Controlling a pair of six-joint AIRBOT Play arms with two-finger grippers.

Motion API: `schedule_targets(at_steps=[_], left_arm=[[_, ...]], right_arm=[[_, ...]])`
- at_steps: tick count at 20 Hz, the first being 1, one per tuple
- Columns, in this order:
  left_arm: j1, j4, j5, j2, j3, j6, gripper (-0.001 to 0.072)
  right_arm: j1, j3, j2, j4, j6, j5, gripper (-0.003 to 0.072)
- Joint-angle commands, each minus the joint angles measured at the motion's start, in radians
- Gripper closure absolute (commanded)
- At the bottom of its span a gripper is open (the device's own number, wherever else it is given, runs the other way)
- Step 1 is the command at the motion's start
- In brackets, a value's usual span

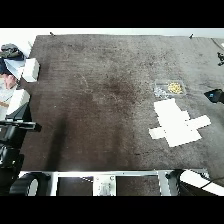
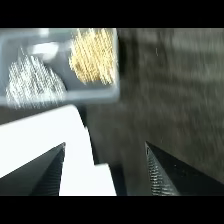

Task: Fold the box and place the chain.

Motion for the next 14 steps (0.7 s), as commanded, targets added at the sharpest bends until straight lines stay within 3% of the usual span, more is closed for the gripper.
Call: schedule_targets(at_steps=[1,7,11,12,14], left_arm=[[-0.001,0.000,0.000,0.000,0.000,0.000,0.0699],[-0.001,0.000,0.000,0.000,0.000,0.000,0.0699],[-0.001,0.000,0.000,0.000,0.000,0.000,0.0699],[-0.001,0.000,0.000,0.000,0.000,0.000,0.0699],[-0.001,0.000,0.000,0.000,0.000,0.000,0.0699]], right_arm=[[-0.047,0.196,-0.184,-0.192,0.079,0.273,0.0095],[-0.043,0.423,-0.428,-0.352,0.127,0.444,0.0095],[-0.042,0.445,-0.494,-0.375,0.115,0.467,0.0099],[-0.043,0.445,-0.507,-0.389,0.113,0.484,0.0163],[-0.043,0.444,-0.528,-0.394,0.095,0.529,0.0163]])
